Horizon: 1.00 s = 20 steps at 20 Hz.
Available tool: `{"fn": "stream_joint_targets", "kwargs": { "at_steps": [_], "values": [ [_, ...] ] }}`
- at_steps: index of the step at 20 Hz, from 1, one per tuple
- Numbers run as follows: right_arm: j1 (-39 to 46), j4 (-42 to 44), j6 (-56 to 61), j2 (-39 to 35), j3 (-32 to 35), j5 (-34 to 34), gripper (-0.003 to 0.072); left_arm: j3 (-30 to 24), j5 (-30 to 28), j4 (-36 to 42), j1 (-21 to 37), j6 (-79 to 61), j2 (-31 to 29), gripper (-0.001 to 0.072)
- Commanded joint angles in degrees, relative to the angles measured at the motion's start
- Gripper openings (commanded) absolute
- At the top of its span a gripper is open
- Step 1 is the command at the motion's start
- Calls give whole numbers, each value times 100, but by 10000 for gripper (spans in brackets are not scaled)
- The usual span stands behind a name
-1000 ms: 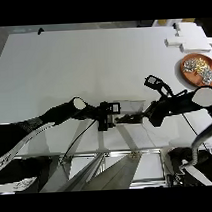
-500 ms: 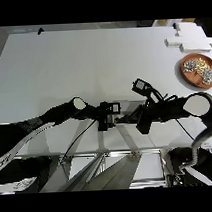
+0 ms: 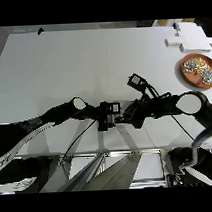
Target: Fold the box and place the chain.
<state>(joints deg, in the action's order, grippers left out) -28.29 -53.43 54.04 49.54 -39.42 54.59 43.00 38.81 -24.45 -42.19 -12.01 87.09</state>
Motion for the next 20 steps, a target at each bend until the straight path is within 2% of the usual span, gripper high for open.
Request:
{"fn": "stream_joint_targets", "kwargs": {
  "at_steps": [1, 6, 9, 12, 15, 20],
  "values": [
    [485, -549, 31, -116, -463, 745, 178, -2, 0, 0, -2, -2, -2, 210],
    [1611, -2114, 1311, -107, -557, 1436, 165, -2, 0, 0, -4, -2, -2, 210],
    [2201, -2833, 2275, 116, -409, 1344, 150, -2, 0, 0, -2, -2, -2, 210],
    [2371, -3058, 2446, 516, -197, 719, 159, -2, 0, 0, -4, -2, -2, 210],
    [2371, -3082, 2444, 1027, -195, 479, 274, -2, 0, 0, -2, 0, -2, 210],
    [2371, -3174, 2446, 1482, -195, 232, 275, -2, 0, 0, -4, -2, -2, 210]
  ]
}}
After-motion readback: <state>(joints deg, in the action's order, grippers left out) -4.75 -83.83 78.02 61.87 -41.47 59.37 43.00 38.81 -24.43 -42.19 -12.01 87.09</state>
